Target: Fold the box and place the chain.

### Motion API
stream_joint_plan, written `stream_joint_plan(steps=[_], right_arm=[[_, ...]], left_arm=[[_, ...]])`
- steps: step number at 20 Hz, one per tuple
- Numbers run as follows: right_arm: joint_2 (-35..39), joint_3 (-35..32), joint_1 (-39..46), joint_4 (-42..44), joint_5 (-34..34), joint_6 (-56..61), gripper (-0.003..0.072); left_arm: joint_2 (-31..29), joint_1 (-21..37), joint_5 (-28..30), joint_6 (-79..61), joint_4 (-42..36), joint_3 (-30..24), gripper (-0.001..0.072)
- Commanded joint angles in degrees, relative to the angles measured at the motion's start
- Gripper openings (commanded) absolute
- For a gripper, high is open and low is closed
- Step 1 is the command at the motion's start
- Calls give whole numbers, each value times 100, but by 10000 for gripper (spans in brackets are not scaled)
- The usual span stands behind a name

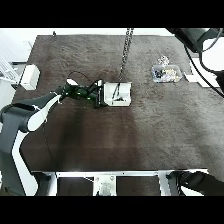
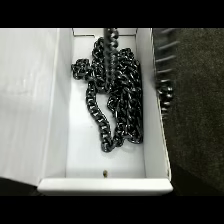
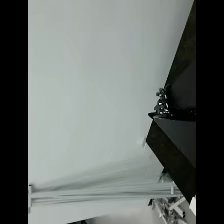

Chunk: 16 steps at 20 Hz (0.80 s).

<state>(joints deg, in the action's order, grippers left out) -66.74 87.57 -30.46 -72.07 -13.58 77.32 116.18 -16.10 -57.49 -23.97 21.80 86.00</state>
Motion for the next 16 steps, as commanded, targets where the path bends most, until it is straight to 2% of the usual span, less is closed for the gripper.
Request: stream_joint_plan(steps=[1, 7, 16], right_arm=[[-74, 35, -17, -2, 356, 0, 6], [-74, 297, -17, -2, 549, -146, 6], [-103, 295, -15, -22, 605, -282, 6]], left_arm=[[0, 4, 2, -2, 0, -2, 347], [0, 4, 0, -2, 0, -2, 347], [-2, 4, 0, -2, 0, -2, 347]])
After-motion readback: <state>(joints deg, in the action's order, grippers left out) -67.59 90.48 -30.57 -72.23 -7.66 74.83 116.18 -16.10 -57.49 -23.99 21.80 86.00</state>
